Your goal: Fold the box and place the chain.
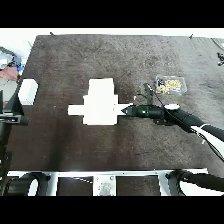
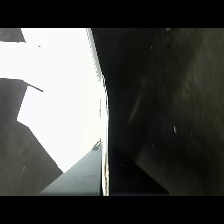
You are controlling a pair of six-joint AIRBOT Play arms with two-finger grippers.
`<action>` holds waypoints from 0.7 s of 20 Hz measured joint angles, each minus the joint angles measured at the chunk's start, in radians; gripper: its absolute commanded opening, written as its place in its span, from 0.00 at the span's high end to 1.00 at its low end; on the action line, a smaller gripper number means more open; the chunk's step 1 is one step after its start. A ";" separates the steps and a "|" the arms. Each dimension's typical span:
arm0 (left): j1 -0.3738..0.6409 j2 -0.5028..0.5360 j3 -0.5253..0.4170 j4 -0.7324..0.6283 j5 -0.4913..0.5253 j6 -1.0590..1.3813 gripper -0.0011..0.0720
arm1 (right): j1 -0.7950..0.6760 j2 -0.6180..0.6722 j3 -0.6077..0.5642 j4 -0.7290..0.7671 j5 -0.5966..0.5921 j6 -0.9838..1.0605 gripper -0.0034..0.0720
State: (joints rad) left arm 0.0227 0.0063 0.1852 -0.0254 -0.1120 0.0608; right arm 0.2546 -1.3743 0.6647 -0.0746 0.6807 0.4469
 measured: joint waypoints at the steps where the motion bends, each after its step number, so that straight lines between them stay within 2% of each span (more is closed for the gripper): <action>1: 0.000 0.000 0.000 0.000 -0.019 0.000 0.42 | 0.019 -0.016 0.016 -0.003 -0.015 -0.005 0.94; 4: 0.000 -0.026 0.012 -0.004 -0.056 -0.021 0.42 | 0.053 -0.040 0.041 -0.016 -0.063 -0.018 0.94; 7: 0.000 -0.154 0.064 -0.005 -0.097 -0.043 0.42 | 0.066 -0.039 0.051 -0.014 -0.099 -0.022 0.94; 10: 0.000 -0.391 0.167 -0.004 -0.176 -0.054 0.42 | 0.076 -0.039 0.054 -0.008 -0.116 -0.021 0.94; 14: 0.000 -0.753 0.361 0.048 -0.375 -0.084 0.42 | 0.103 -0.038 0.054 -0.008 -0.123 -0.010 0.94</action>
State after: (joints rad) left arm 0.0227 -0.7471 0.5465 0.0223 -0.4866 -0.0227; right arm 0.3580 -1.4124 0.7189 -0.0822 0.5575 0.4370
